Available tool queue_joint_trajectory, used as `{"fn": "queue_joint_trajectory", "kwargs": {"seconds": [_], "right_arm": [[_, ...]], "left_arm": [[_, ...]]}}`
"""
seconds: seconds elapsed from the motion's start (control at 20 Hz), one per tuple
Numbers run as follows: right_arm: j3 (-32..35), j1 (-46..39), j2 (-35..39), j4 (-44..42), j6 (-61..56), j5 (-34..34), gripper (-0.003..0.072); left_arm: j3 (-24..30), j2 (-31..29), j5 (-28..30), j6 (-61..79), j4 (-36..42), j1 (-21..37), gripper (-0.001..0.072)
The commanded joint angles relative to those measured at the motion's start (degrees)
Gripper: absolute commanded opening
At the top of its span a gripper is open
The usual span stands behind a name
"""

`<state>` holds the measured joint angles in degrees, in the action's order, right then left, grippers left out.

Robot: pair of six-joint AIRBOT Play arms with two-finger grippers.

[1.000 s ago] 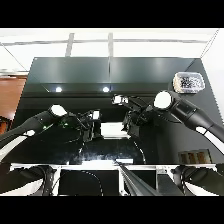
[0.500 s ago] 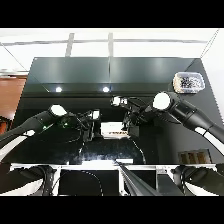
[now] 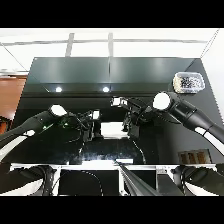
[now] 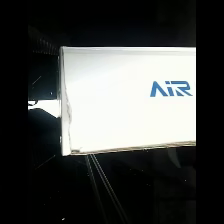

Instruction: Fold the box and place the chain.

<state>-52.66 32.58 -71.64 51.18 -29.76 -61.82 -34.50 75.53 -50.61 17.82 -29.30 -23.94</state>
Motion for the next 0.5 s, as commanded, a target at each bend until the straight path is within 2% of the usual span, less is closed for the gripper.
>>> {"fn": "queue_joint_trajectory", "kwargs": {"seconds": [0.0,0.45], "right_arm": [[0.0,0.0,0.0,-0.1,0.0,-0.1,0.0277],[1.0,0.1,-0.1,-0.1,-1.5,-0.7,0.0276]], "left_arm": [[0.0,0.0,0.0,0.0,0.0,0.0,0.0277],[0.0,0.0,0.0,0.0,0.0,0.0,0.0277]]}}
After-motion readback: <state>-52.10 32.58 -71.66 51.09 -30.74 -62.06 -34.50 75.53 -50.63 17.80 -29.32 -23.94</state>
